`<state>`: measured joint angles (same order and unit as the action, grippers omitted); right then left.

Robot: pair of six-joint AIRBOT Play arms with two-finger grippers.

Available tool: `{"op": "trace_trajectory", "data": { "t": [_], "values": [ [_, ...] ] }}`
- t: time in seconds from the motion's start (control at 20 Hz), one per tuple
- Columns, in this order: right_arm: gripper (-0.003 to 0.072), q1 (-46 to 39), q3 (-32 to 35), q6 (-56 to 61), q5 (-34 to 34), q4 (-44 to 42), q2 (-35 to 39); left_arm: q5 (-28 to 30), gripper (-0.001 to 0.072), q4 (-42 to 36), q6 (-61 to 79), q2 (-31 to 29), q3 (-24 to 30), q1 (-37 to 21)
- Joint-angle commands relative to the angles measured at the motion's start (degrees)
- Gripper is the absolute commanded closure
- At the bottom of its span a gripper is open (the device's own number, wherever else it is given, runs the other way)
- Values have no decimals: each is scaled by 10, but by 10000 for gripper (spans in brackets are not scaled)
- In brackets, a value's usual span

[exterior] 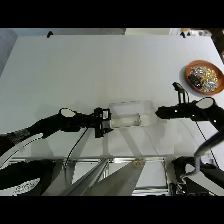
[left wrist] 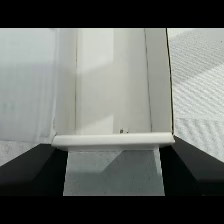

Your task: Fold the box and place the chain.

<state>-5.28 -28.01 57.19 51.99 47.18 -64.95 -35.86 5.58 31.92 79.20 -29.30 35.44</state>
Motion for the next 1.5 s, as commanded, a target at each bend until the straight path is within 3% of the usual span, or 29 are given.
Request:
{"op": "trace_trajectory", "data": {
  "t": [0.0, 0.45, 0.6, 0.9, 1.05, 1.15, 1.25, 1.45],
  "values": [
    [672, 23, 0, -12, 30, -29, -31, 0, 573, 0, 0, 0, 0, 0],
    [669, 32, 0, -51, 61, -70, -18, 0, 573, 0, 0, 0, 0, 0],
    [521, 34, 0, -64, 75, -97, 22, 0, 573, 0, 0, 0, 0, 0],
    [364, 84, 0, -64, 81, -96, 38, -2, 573, 0, 0, 0, 0, 0],
    [338, 96, 0, -64, 80, -95, 38, -2, 573, 0, 0, 0, 0, 0],
    [243, 111, 0, -56, 66, -79, 38, -2, 573, 0, 0, 0, 0, 0],
    [206, 135, -2, -24, 38, -47, 38, -2, 573, 0, 0, 0, 0, 0],
    [206, 207, -33, 59, -4, 9, 36, -2, 573, 0, 0, 0, 0, 0]
  ]
}}
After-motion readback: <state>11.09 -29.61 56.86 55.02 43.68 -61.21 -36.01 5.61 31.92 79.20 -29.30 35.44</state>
